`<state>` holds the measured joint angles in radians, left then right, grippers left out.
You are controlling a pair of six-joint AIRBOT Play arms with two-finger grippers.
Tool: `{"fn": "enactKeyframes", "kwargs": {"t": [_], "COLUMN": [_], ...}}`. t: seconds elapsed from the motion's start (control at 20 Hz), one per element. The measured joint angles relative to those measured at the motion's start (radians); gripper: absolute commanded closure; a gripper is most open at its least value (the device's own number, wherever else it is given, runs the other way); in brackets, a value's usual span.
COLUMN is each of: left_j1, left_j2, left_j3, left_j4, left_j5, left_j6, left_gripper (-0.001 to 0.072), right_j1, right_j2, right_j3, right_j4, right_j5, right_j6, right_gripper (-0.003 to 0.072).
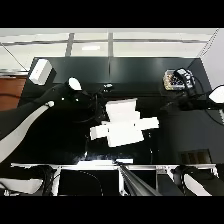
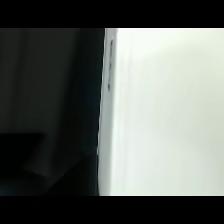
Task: Fold the box and place the chain.
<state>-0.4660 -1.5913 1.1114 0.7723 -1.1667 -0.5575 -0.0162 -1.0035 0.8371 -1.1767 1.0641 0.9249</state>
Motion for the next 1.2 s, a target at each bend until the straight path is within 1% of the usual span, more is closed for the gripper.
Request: {"fn": "enactKeyframes", "kwargs": {"t": [0.1,0.15,0.25,0.35,0.55,0.7,0.95,1.0,1.2], "left_j1": [-0.049,-0.069,-0.101,-0.119,-0.134,-0.137,-0.138,-0.138,-0.138], "left_j2": [0.067,0.097,0.150,0.175,0.180,0.179,0.179,0.179,0.179], "left_j3": [-0.058,-0.087,-0.143,-0.184,-0.222,-0.231,-0.236,-0.236,-0.237], "left_j4": [0.021,0.031,0.043,0.050,0.058,0.072,0.080,0.081,0.083], "left_j5": [0.136,0.189,0.282,0.336,0.382,0.397,0.404,0.405,0.406], "left_j6": [0.029,0.044,0.087,0.154,0.317,0.387,0.425,0.428,0.435], "left_gripper": [0.0689,0.0689,0.0687,0.0685,0.0685,0.0685,0.0685,0.0685,0.0685], "right_j1": [-0.018,-0.023,-0.031,-0.034,-0.035,-0.034,-0.025,-0.016,0.046], "right_j2": [0.000,0.000,0.000,0.000,0.000,0.000,0.000,0.000,-0.006], "right_j3": [0.021,0.027,0.031,0.014,-0.081,-0.159,-0.245,-0.256,-0.304], "right_j4": [-0.117,-0.151,-0.154,-0.086,0.158,0.280,0.354,0.361,0.364], "right_j5": [0.021,0.032,0.032,0.009,-0.049,-0.073,-0.084,-0.083,-0.082], "right_j6": [0.003,0.003,0.003,-0.045,-0.320,-0.484,-0.613,-0.634,-0.716], "right_gripper": [0.0107,0.0107,0.0107,0.0128,0.0127,0.0126,0.0123,0.0100,0.0105]}}
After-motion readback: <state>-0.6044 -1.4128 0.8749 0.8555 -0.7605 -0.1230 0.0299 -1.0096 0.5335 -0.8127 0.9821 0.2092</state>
